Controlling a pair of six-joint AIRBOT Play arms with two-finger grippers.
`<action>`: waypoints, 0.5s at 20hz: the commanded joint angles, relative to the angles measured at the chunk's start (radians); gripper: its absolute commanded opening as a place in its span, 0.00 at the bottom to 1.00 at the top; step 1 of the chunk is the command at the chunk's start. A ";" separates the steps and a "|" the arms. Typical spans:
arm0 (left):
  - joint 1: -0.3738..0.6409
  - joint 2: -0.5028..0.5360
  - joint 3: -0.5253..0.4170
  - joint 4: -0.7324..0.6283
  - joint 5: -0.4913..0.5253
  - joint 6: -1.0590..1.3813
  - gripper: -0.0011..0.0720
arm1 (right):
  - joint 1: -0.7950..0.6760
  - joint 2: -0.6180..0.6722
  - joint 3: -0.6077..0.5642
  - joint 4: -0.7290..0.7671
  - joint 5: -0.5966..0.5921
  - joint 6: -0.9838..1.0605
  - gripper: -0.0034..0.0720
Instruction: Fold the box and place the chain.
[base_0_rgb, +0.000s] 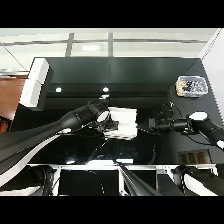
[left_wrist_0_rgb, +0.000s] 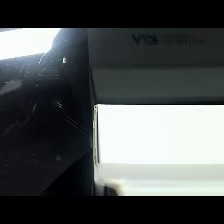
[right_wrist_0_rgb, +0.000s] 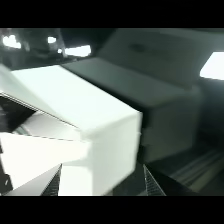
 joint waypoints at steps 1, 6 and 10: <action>0.000 -0.001 0.000 0.000 0.000 0.000 0.05 | 0.066 -0.002 0.058 0.007 -0.002 0.030 0.83; 0.000 -0.001 0.000 0.000 -0.001 0.000 0.05 | 0.184 -0.002 0.101 -0.036 -0.063 0.216 0.76; 0.000 -0.001 0.000 0.000 -0.001 0.000 0.05 | 0.255 -0.002 0.115 -0.211 -0.110 0.399 0.69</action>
